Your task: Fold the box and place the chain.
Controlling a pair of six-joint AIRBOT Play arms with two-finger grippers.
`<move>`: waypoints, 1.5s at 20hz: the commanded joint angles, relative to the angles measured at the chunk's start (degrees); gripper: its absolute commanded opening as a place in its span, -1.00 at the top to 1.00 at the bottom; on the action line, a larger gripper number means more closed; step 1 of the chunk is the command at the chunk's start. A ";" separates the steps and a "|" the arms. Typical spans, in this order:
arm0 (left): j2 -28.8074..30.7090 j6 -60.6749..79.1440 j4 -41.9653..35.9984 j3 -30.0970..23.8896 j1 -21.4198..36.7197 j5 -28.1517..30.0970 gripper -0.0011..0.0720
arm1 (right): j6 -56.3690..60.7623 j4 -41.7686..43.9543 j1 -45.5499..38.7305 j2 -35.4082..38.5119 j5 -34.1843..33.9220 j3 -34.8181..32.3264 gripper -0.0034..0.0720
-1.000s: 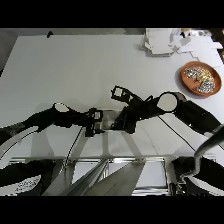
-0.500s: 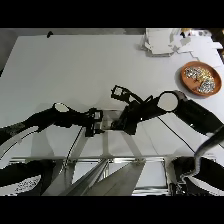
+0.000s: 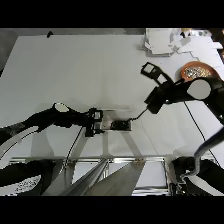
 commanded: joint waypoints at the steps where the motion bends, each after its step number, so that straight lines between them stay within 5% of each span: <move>1: 0.02 0.00 0.00 -0.02 0.00 0.02 0.93 | 8.72 -2.67 -8.33 -5.62 -2.03 0.11 0.05; 8: 0.02 0.00 0.02 -0.02 0.00 0.02 0.93 | 13.09 -3.63 -9.22 -17.75 -3.45 0.11 0.06; 19: 0.02 0.00 0.02 -0.02 0.00 0.02 0.93 | 13.68 -2.84 -7.37 -21.05 -3.63 0.11 0.14; 22: 0.02 0.00 0.02 -0.02 0.00 0.02 0.93 | 14.75 -4.17 -6.49 -22.77 -3.85 0.11 0.32; 26: 0.02 0.00 0.02 -0.02 0.00 0.02 0.93 | 17.20 -7.43 -6.49 -23.34 -4.50 0.11 0.33; 30: 0.02 0.00 0.02 -0.02 0.00 0.02 0.93 | 17.00 -7.08 -6.47 -23.34 -4.70 0.11 0.70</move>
